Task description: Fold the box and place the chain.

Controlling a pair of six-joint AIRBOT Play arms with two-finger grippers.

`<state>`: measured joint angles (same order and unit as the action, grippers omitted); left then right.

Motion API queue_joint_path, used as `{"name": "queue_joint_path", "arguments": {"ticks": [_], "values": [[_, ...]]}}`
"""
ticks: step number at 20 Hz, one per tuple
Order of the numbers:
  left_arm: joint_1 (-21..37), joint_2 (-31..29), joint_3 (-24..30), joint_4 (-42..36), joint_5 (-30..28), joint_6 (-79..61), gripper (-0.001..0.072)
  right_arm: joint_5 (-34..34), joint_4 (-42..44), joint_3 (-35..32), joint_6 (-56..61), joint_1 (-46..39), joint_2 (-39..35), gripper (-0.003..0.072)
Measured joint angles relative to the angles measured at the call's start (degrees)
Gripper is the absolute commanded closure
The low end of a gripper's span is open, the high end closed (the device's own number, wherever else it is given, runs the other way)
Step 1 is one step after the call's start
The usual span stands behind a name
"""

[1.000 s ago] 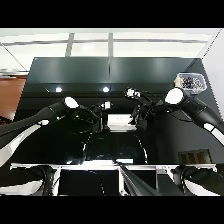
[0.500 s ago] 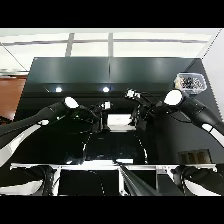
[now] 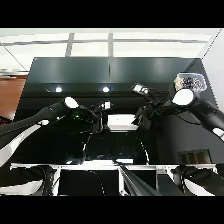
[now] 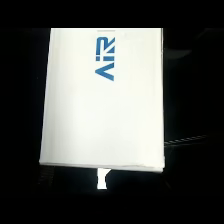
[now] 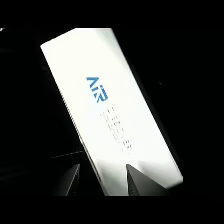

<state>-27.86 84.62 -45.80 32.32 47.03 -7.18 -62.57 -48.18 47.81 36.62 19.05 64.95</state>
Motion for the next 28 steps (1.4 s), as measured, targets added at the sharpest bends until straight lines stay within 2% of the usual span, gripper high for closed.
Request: {"name": "queue_joint_path", "arguments": {"ticks": [1, 2, 4, 6, 10, 14, 21, 28], "values": [[0.0, 0.0, 0.0, 0.0, 0.0, 0.0, 0.0374, -0.9, 0.5, 0.0, 2.6, -1.3, -1.1, 0.0623], [0.0, 0.0, 0.0, 0.0, 0.0, 0.0, 0.0374, -2.0, 0.9, -0.1, 5.0, -2.5, -1.9, 0.0672], [0.0, 0.0, 0.0, 0.0, -0.1, 0.0, 0.0374, -3.8, 3.6, -1.4, 8.8, -4.9, -2.9, 0.0680], [0.0, 0.0, 0.0, 0.0, -0.1, 0.0, 0.0374, -3.8, 9.7, -4.0, 9.9, -6.3, -3.4, 0.0681], [0.0, 0.0, 0.0, 0.0, -0.1, 0.0, 0.0374, -0.1, 27.1, -10.6, 8.7, -7.4, -1.9, 0.0679], [0.0, 0.0, 0.0, 0.0, -0.1, 0.0, 0.0374, 3.3, 35.1, -12.9, 9.4, -7.7, 1.6, 0.0678], [0.0, 0.0, 0.0, 0.0, -0.2, -0.2, 0.0374, 8.9, 32.9, -13.8, 13.6, -5.6, 6.1, 0.0678], [0.0, 0.0, 0.0, 0.3, -0.2, -0.2, 0.0372, 12.0, 28.9, -13.9, 15.0, -3.5, 7.0, 0.0672]]}}
